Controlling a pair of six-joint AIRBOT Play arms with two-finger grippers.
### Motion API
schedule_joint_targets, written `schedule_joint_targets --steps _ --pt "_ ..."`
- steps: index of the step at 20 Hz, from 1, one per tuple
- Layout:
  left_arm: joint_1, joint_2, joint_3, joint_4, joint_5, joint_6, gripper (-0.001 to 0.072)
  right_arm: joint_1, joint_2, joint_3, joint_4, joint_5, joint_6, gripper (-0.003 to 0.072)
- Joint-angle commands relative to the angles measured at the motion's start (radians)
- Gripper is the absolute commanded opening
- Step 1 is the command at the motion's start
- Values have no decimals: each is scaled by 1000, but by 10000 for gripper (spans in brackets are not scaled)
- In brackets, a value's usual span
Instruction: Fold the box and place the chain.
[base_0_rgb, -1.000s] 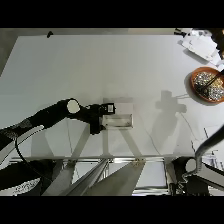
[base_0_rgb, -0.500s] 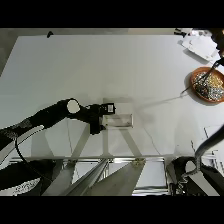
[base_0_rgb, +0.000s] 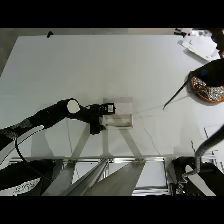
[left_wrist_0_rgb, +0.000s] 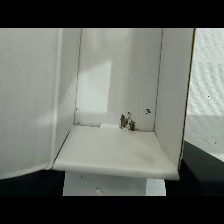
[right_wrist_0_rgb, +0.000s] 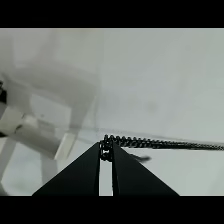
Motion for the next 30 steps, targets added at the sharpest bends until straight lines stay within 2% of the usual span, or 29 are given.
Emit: schedule_joint_targets --steps 1,6,12,15,20,26,30 --pt "0 0 0 1 0 0 412 198 5 -42 -125 -20 106 8" --pt "0 0 0 1 0 0 412 425 -1 -183 -194 -109 209 8" --pt "0 0 0 0 0 0 412 627 -54 -438 -159 -401 312 8" --pt "0 0 0 0 0 0 412 695 -174 -451 -150 -452 317 8" --pt "0 0 0 0 0 0 412 714 -358 -451 16 -558 269 9" --pt "0 0 0 0 0 0 412 732 -463 -451 54 -613 272 9" --pt "0 0 0 0 0 0 412 732 -489 -451 56 -649 272 9"
